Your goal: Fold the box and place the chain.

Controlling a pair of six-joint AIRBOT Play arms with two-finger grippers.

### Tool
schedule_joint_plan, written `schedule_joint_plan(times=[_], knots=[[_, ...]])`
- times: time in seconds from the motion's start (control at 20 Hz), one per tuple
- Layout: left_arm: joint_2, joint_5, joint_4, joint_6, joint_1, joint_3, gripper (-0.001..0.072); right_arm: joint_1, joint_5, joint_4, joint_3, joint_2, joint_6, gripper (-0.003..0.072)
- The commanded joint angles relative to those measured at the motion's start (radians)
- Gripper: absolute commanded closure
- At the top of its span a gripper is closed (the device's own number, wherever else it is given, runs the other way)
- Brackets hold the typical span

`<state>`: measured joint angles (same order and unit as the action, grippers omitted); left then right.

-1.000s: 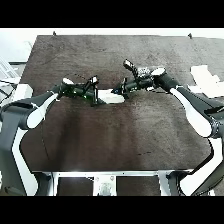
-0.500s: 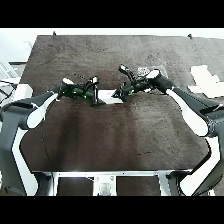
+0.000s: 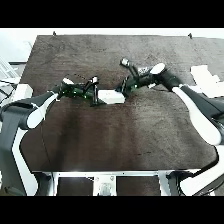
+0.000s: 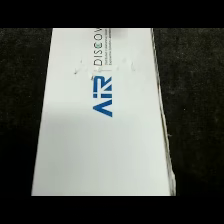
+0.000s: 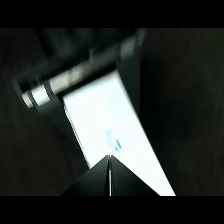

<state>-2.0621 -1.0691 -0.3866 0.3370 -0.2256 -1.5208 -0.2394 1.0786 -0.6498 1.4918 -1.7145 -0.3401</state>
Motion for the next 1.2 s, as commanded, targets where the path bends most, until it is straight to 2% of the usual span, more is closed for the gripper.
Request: schedule_joint_plan(times=[0.0, 0.1, 0.2, 0.5, 0.55, 0.65, 0.8, 1.0, 1.15], knots=[[0.001, 0.003, -0.002, 0.003, 0.0, -0.001, 0.0356, 0.005, -0.024, 0.031, -0.023, 0.164, -0.062, 0.0675], [0.001, 0.003, -0.002, 0.003, 0.0, -0.001, 0.0356, 0.022, -0.057, 0.024, -0.105, 0.29, -0.113, 0.0675], [0.001, 0.003, -0.002, 0.003, 0.0, -0.001, 0.0356, 0.049, -0.146, 0.018, -0.256, 0.449, -0.156, 0.0675], [0.001, 0.003, -0.002, 0.004, 0.0, -0.001, 0.0356, 0.117, -0.68, 0.021, -0.928, 1.027, -0.154, 0.0673], [0.001, 0.003, -0.002, 0.004, 0.0, -0.001, 0.0356, 0.117, -0.753, 0.022, -1.034, 1.114, -0.154, 0.0672], [0.001, 0.003, -0.002, 0.004, 0.0, -0.001, 0.0356, 0.116, -0.807, 0.022, -1.201, 1.261, -0.154, 0.0673], [0.001, 0.003, 0.003, 0.004, 0.0, -0.001, 0.0356, 0.116, -0.835, 0.022, -1.369, 1.425, -0.166, 0.0672], [0.001, 0.003, 0.003, 0.004, 0.0, -0.001, 0.0357, 0.117, -1.004, 0.021, -1.548, 1.543, -0.307, 0.0672], [0.001, -0.006, 0.009, 0.004, -0.002, -0.001, 0.0356, 0.124, -1.033, 0.021, -1.562, 1.553, -0.333, 0.0672]])
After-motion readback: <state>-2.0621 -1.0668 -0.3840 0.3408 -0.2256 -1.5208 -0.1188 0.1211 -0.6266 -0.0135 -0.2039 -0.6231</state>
